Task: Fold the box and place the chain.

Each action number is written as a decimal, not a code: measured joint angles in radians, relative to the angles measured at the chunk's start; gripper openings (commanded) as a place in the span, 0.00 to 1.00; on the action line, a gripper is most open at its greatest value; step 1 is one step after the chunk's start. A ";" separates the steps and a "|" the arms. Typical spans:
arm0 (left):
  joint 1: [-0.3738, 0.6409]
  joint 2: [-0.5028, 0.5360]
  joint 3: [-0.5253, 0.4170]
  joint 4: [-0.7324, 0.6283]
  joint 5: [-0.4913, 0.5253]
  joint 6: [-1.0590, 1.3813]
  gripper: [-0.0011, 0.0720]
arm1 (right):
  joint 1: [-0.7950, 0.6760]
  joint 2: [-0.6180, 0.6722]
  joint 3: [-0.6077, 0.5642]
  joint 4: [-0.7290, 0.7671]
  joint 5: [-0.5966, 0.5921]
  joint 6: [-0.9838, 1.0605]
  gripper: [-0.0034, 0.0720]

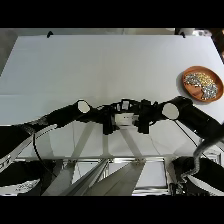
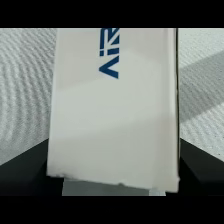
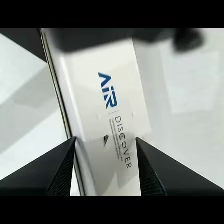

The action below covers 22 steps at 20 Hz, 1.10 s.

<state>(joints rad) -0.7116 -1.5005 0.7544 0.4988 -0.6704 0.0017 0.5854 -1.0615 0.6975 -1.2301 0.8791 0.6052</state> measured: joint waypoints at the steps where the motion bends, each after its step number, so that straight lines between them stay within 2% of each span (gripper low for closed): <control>1: 0.000 0.000 0.000 0.000 0.000 0.000 0.61 | 0.000 0.007 -0.006 0.000 -0.004 0.000 0.60; 12: 0.000 0.000 0.000 -0.001 0.000 -0.002 0.61 | 0.000 0.089 -0.023 0.014 -0.038 0.028 0.59; 14: 0.000 0.000 0.000 -0.001 0.000 -0.002 0.61 | 0.000 0.100 -0.027 0.018 -0.026 0.029 0.55; 16: 0.000 0.000 0.000 -0.001 0.000 -0.002 0.61 | 0.000 0.106 -0.037 0.026 -0.025 0.031 0.46; 22: 0.000 0.000 0.000 -0.001 0.000 -0.002 0.61 | 0.000 0.112 -0.081 0.033 -0.062 0.046 0.36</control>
<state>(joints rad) -0.7116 -1.5005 0.7544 0.4980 -0.6708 -0.0002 0.5858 -0.9497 0.6167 -1.1973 0.8169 0.6510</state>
